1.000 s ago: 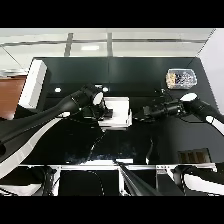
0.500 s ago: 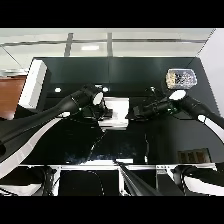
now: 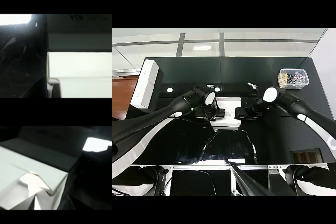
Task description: Fold the box and place the chain.
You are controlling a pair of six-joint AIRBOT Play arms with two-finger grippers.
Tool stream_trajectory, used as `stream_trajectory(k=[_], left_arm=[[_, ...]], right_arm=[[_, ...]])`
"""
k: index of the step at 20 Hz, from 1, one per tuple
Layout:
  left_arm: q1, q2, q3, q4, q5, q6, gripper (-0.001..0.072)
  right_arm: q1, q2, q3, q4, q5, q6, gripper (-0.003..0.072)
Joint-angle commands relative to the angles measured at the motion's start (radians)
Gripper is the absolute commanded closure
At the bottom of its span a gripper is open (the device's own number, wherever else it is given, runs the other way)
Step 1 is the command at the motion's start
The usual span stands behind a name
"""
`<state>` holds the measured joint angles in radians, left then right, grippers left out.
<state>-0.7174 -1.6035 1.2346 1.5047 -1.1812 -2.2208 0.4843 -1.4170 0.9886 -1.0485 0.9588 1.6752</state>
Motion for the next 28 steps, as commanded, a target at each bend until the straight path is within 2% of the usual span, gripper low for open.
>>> stream_trajectory(k=[1,4,6,10,11,12,16,17,19,20,24,25,26,28], left_arm=[[0.000,0.000,0.001,0.001,0.000,0.003,0.0684],[0.000,0.000,0.001,0.000,0.000,0.003,0.0685],[0.000,0.000,0.001,0.000,0.000,0.003,0.0684],[0.000,0.000,0.001,0.000,-0.001,0.003,0.0684],[0.000,0.000,0.001,0.000,-0.001,0.003,0.0684],[0.000,0.000,0.001,0.000,-0.001,0.003,0.0684],[0.000,0.000,0.001,0.001,-0.002,0.003,0.0684],[0.000,0.000,0.001,0.001,-0.002,0.003,0.0685],[0.000,0.000,0.001,0.001,-0.002,0.003,0.0684],[0.000,0.000,0.001,0.001,-0.002,0.003,0.0684],[0.000,0.000,0.001,0.000,-0.002,0.003,0.0684],[0.000,0.000,0.001,0.001,-0.002,0.003,0.0684],[0.000,0.000,0.001,0.001,-0.002,0.003,0.0685],[0.000,0.000,0.001,0.001,-0.001,0.003,0.0684]], right_arm=[[0.122,-0.032,0.099,-0.321,0.042,0.295,0.0272],[0.193,-0.087,0.170,-0.443,0.126,0.405,0.0272],[0.211,-0.126,0.207,-0.444,0.180,0.447,0.0272],[0.213,-0.132,0.214,-0.445,0.196,0.526,0.0281],[0.214,-0.132,0.214,-0.446,0.205,0.532,0.0289],[0.213,-0.132,0.214,-0.446,0.213,0.532,0.0381],[0.214,-0.138,0.214,-0.456,0.215,0.585,0.0388],[0.213,-0.145,0.214,-0.452,0.218,0.584,0.0429],[0.214,-0.156,0.214,-0.445,0.230,0.584,0.0661],[0.214,-0.156,0.214,-0.444,0.226,0.584,0.0668],[0.214,-0.155,0.214,-0.444,0.230,0.572,0.0666],[0.214,-0.155,0.214,-0.443,0.230,0.572,0.0589],[0.214,-0.155,0.214,-0.443,0.230,0.572,0.0402],[0.214,-0.155,0.214,-0.443,0.230,0.569,0.0397]])
